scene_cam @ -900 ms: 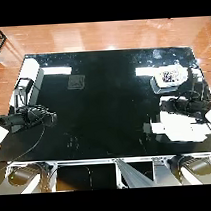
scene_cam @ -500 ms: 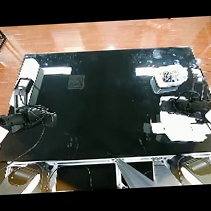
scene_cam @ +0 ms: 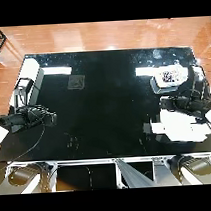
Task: Fold the box and place the chain.
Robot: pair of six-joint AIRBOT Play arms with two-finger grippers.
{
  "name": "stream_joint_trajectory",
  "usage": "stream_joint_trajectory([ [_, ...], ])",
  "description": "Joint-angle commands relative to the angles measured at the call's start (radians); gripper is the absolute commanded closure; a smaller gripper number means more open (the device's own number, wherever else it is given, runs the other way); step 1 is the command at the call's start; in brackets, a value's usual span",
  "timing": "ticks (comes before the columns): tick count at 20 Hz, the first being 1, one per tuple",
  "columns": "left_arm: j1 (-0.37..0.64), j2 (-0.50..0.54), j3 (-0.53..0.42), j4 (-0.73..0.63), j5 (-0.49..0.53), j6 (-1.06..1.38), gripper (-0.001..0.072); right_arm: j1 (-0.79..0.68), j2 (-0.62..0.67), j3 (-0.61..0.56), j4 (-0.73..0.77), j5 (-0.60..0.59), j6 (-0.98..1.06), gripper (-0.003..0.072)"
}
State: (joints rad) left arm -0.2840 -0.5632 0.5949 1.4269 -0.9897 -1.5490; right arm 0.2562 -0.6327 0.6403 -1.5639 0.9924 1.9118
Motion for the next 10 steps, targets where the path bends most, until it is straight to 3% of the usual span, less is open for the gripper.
stream_joint_trajectory([
  [1, 0.000, -0.007, 0.000, 0.001, 0.079, 0.000, 0.0686, 0.000, 0.000, 0.000, -0.004, -0.090, 0.000, 0.0666],
  [3, 0.000, -0.017, 0.000, -0.003, 0.150, 0.000, 0.0686, 0.000, 0.000, 0.000, -0.051, -0.132, 0.000, 0.0644],
  [4, 0.000, -0.024, 0.000, -0.030, 0.175, -0.001, 0.0686, 0.000, 0.000, 0.000, -0.072, -0.146, 0.000, 0.0360],
  [5, 0.000, -0.032, 0.000, -0.053, 0.196, 0.000, 0.0684, -0.001, -0.002, 0.000, -0.093, -0.153, 0.000, -0.0022],
  [6, 0.000, -0.046, 0.000, -0.055, 0.237, -0.003, 0.0639, -0.002, -0.006, 0.000, -0.121, -0.150, 0.005, -0.0006],
  [8, -0.001, -0.084, 0.000, -0.060, 0.299, -0.015, 0.0074, -0.037, -0.022, 0.000, -0.179, -0.111, 0.039, -0.0005],
  [10, -0.001, -0.119, 0.000, -0.060, 0.305, -0.019, 0.0072, -0.162, -0.056, 0.009, -0.224, -0.039, 0.054, -0.0005],
])
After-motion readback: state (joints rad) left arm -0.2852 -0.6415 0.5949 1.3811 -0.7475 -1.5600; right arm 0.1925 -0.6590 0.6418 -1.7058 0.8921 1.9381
